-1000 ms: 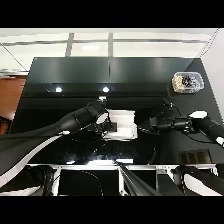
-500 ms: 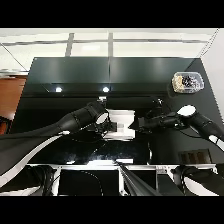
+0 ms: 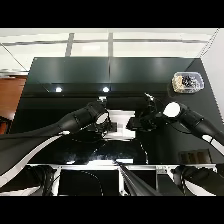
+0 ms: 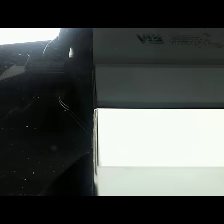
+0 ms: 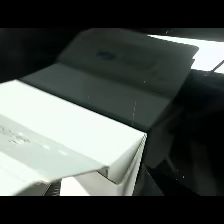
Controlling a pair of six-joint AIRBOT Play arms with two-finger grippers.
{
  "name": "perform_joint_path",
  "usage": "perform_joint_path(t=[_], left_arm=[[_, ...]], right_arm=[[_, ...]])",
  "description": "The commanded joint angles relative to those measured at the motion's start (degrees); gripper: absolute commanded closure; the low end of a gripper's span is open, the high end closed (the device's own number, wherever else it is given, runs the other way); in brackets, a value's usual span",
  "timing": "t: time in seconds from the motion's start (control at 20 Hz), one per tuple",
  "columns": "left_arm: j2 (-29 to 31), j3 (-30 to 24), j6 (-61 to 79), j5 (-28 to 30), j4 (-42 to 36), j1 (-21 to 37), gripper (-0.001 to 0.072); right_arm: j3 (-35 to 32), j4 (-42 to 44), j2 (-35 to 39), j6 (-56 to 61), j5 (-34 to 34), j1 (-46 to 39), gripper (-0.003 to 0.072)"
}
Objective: Fold the box and place the chain.
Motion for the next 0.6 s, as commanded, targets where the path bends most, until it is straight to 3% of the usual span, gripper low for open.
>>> perform_joint_path(t=[0.0, 0.2, 0.55], left_arm=[[0.0, 0.04, 0.02, 0.0, 0.0, 0.0, 0.068], [0.0, 0.04, 0.02, 0.0, 0.02, 0.0, 0.068], [0.0, 0.04, 0.02, -0.02, 0.02, 0.0, 0.068]], right_arm=[[2.97, -10.12, -0.02, 11.21, -1.92, 4.42, 0.0115], [5.16, -17.03, -0.55, 18.01, -0.66, 6.88, 0.0122], [5.27, -18.75, -0.7, 18.38, 3.48, 8.44, 0.0122]])
